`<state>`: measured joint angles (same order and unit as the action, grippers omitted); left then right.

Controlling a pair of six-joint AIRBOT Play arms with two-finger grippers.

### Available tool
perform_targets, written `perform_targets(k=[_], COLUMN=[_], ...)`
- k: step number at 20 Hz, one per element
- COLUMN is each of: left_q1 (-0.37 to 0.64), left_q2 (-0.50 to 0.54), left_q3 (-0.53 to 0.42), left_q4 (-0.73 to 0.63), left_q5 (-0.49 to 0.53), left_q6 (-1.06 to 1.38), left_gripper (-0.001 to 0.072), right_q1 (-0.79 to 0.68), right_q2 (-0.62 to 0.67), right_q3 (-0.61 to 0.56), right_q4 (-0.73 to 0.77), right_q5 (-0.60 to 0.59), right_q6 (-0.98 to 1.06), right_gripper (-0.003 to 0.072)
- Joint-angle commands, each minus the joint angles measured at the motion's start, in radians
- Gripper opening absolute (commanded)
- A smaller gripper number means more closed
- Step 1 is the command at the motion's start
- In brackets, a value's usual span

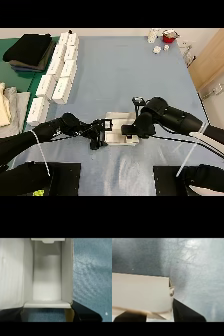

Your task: Fold the box.

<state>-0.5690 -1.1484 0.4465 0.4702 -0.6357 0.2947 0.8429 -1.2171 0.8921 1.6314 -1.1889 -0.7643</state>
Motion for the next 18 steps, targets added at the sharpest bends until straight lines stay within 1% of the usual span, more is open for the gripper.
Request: perform_targets(k=[1,4,5,7,8,9,10,11,16,17,18], left_q1=[0.001,0.001,0.001,0.001,0.001,0.001,0.001,0.001,0.001,0.001,0.001], left_q2=[0.0,0.0,0.0,0.0,0.0,0.0,0.0,0.0,0.0,0.0,0.0], left_q3=[0.0,0.0,0.0,0.0,0.0,0.0,0.0,0.0,0.0,0.0,0.0], left_q4=[0.0,0.0,0.0,0.0,0.0,0.0,0.0,0.0,0.0,0.0,0.0], left_q5=[0.0,0.0,0.0,0.0,0.0,0.0,0.0,0.0,0.0,0.0,0.0], left_q6=[0.0,0.0,0.0,0.0,0.0,0.0,0.0,0.0,0.0,0.0,0.0], left_gripper=[0.0521,0.0521,0.0521,0.0521,0.0521,0.0521,0.0521,0.0521,0.0521,0.0521,0.0521], right_q1=[0.062,0.063,0.063,0.063,0.063,0.063,0.063,0.063,0.063,0.063,0.063], right_q2=[-0.083,-0.115,-0.118,-0.118,-0.118,-0.118,-0.118,-0.118,-0.117,-0.117,-0.115], right_q3=[0.048,0.048,0.048,0.048,0.048,0.048,0.048,0.048,0.048,0.05,0.053], right_q4=[-0.068,-0.088,-0.104,-0.117,-0.119,-0.118,-0.119,-0.121,-0.126,-0.126,-0.126], right_q5=[-0.077,-0.076,-0.076,-0.077,-0.076,-0.076,-0.076,-0.076,-0.067,-0.069,-0.069], right_q6=[0.121,0.141,0.149,0.154,0.154,0.154,0.153,0.151,0.138,0.138,0.138], right_gripper=[0.0441,0.044,0.0425,0.0361,0.0266,0.011,0.0014,0.0007,0.0007,0.016,0.0404])
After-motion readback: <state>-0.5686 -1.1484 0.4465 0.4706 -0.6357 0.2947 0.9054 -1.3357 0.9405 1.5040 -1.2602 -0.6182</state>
